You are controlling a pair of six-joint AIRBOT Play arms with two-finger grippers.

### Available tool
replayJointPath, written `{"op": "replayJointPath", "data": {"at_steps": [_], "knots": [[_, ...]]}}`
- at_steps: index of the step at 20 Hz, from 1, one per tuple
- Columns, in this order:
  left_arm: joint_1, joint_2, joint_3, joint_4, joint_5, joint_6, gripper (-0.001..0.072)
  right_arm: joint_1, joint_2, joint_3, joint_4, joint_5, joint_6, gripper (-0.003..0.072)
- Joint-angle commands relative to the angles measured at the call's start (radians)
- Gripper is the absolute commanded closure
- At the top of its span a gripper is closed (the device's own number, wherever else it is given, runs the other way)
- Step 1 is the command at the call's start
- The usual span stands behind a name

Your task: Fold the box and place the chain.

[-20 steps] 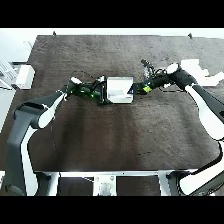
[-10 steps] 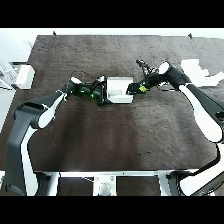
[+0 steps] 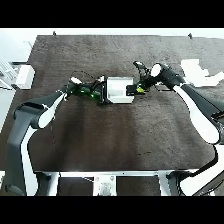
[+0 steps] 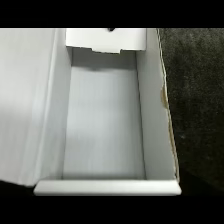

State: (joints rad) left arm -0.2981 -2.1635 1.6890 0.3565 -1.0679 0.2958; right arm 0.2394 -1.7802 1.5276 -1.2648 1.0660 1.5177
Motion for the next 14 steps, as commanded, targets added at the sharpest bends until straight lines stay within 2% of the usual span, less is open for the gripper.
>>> {"op": "replayJointPath", "data": {"at_steps": [1, 8, 12, 14], "knots": [[0.0, 0.0, 0.0, -0.001, -0.007, 0.0, 0.0179, 0.023, -0.024, 0.037, -0.091, 0.008, 0.08, 0.0189], [0.0, 0.0, 0.0, -0.001, -0.006, 0.0, 0.0179, 0.106, -0.11, 0.178, -0.26, 0.122, 0.193, 0.0192], [0.0, 0.0, 0.0, -0.001, -0.006, 0.0, 0.0179, 0.116, -0.117, 0.224, -0.37, 0.178, 0.284, 0.0192], [0.0, 0.0, 0.0, -0.001, -0.006, 0.0, 0.0179, 0.116, -0.117, 0.226, -0.371, 0.196, 0.285, 0.0236]]}}
